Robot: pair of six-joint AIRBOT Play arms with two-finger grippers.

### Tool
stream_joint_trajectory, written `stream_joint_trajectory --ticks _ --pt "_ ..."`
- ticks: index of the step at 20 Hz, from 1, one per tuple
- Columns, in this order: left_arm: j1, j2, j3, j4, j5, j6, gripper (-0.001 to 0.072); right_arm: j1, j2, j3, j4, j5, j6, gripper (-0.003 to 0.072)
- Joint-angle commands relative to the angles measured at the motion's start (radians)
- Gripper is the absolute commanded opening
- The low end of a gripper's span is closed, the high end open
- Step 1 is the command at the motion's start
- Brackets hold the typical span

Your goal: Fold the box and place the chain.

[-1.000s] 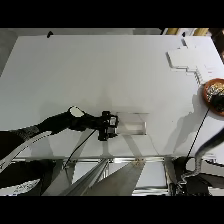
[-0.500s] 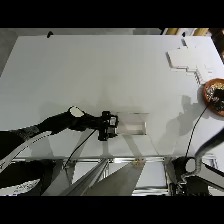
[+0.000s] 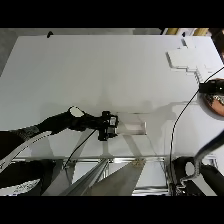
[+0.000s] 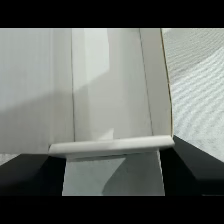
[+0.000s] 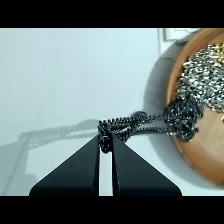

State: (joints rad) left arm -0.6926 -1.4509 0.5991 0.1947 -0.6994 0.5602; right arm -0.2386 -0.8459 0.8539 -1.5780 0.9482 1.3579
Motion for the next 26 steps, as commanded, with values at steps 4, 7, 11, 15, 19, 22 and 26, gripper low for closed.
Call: stream_joint_trajectory --ticks 4,7,11,15,19,22,26 --pt "0.0 0.0 0.0 0.0 0.0 0.0 0.0372 0.116 0.212 0.0 0.333 0.325 -0.121 0.002" --pt "0.0 0.0 0.0 0.0 0.0 0.0 0.0372 0.196 0.213 -0.021 0.319 0.405 -0.146 0.0019" --pt "0.0 0.0 0.0 0.0 0.001 0.0 0.0372 0.209 0.213 -0.132 0.218 0.34 -0.14 0.0019" --pt "0.0 0.0 0.0 0.0 0.0 0.0 0.0372 0.209 0.21 -0.244 0.185 0.236 -0.136 0.002" --pt "0.0 0.0 0.0 0.0 0.0 0.0 0.0372 0.209 0.185 -0.296 0.091 0.172 -0.129 0.0209" --pt "0.0 0.0 0.0 0.0 0.0 0.0 0.0372 0.209 0.172 -0.295 0.046 0.14 -0.054 0.0209" --pt "0.0 0.0 0.0 0.0 0.0 0.0 0.0372 0.209 0.145 -0.296 0.163 0.236 -0.062 0.0205"
